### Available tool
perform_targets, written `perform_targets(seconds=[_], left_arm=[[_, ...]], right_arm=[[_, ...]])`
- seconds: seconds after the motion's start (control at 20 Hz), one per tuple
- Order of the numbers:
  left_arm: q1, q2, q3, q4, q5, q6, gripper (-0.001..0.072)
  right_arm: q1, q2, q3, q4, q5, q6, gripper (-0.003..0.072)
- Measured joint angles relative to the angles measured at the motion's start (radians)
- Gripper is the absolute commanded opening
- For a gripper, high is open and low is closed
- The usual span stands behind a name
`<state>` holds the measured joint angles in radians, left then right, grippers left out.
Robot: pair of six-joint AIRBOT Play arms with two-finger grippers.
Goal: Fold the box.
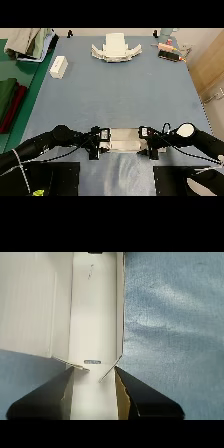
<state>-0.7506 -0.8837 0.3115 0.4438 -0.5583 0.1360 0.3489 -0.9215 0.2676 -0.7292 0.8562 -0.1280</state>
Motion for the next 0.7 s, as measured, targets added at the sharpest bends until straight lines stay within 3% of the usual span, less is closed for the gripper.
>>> perform_targets(seconds=[0.05,0.1,0.15,0.4,0.7], left_arm=[[0.011,0.016,-0.005,0.026,-0.015,-0.028,0.0423],[0.026,0.031,-0.01,0.054,-0.038,-0.047,0.0567],[0.042,0.045,-0.014,0.076,-0.069,-0.064,0.0597],[0.082,0.078,-0.022,0.112,-0.1,-0.109,0.0595],[0.041,0.077,-0.023,0.063,-0.02,-0.083,0.0574]], right_arm=[[0.0,0.0,0.0,0.0,0.001,0.0,0.0545],[0.0,0.0,0.0,0.0,0.0,0.0,0.0545],[0.0,0.0,0.0,0.0,0.0,0.0,0.0545],[0.0,0.0,0.0,0.0,0.0,0.0,0.0545],[0.0,0.0,0.0,0.0,0.0,0.0,0.0545]])
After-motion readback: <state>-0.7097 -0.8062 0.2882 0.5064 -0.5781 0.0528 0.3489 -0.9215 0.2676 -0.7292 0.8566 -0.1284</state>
